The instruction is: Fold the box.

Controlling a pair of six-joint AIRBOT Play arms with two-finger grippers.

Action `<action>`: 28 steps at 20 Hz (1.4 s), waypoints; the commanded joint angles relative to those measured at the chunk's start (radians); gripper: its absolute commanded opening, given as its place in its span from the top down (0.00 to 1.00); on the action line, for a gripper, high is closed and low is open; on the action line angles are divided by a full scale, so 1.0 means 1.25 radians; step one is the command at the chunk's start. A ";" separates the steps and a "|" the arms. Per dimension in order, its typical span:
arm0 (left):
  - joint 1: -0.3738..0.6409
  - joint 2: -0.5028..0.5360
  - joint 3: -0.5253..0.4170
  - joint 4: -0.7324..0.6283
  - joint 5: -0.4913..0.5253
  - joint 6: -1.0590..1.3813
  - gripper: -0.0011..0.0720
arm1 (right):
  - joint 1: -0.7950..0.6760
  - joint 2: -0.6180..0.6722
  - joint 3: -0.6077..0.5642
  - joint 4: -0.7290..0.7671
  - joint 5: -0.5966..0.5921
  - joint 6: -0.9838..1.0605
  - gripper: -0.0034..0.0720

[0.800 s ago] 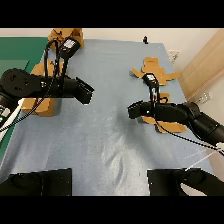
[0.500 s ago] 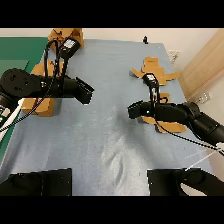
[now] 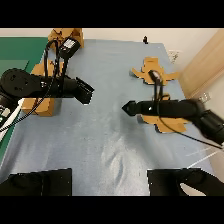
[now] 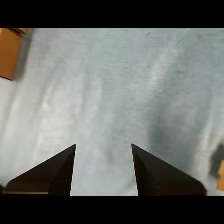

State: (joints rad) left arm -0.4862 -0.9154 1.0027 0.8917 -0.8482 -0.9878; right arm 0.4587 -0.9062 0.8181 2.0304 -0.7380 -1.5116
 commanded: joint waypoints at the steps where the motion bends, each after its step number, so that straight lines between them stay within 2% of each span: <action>1: 0.000 0.001 0.000 -0.005 0.002 0.000 0.96 | -0.105 0.057 0.160 -0.048 -0.289 0.064 0.25; 3: 0.000 0.000 0.000 -0.004 0.001 0.000 0.96 | -0.251 0.088 0.296 -0.209 -0.463 0.056 0.42; 4: 0.001 -0.001 0.000 -0.004 0.005 0.000 0.96 | -0.345 0.090 0.354 -0.324 -0.532 0.023 0.41; 6: 0.000 -0.001 0.000 -0.005 0.002 -0.005 0.96 | -0.550 0.062 0.390 -0.536 -0.558 -0.065 0.42; 7: 0.000 -0.001 0.000 -0.005 0.002 -0.005 0.96 | -0.664 0.023 0.383 -0.553 -0.534 -0.110 0.42; 9: 0.001 -0.001 0.000 -0.004 0.006 -0.005 0.96 | -0.875 -0.097 0.379 -0.323 -0.465 -0.124 0.42; 11: 0.000 0.000 0.000 -0.005 -0.002 -0.006 0.96 | -0.978 -0.229 0.380 -0.149 -0.483 -0.266 0.42; 14: 0.000 -0.004 0.000 -0.005 -0.007 -0.005 0.96 | -1.021 -0.361 0.380 -0.092 -0.518 -0.545 0.40; 16: 0.001 -0.004 0.000 -0.004 -0.028 -0.006 0.96 | -1.024 -0.417 0.381 -0.083 -0.515 -0.660 0.35; 20: 0.001 -0.010 0.000 -0.001 -0.034 -0.005 0.96 | -1.010 -0.517 0.420 -0.052 -0.524 -0.744 0.35; 25: 0.001 -0.018 0.000 0.016 -0.018 -0.003 0.96 | -0.988 -0.591 0.423 -0.014 -0.556 -0.811 0.35; 28: 0.001 -0.019 0.000 0.017 -0.021 -0.004 0.96 | -0.959 -0.638 0.422 -0.031 -0.552 -0.799 0.35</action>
State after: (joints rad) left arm -0.4854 -0.9360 1.0027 0.9073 -0.8787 -0.9943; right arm -0.7658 -1.6478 1.3437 1.9892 -1.4231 -2.4832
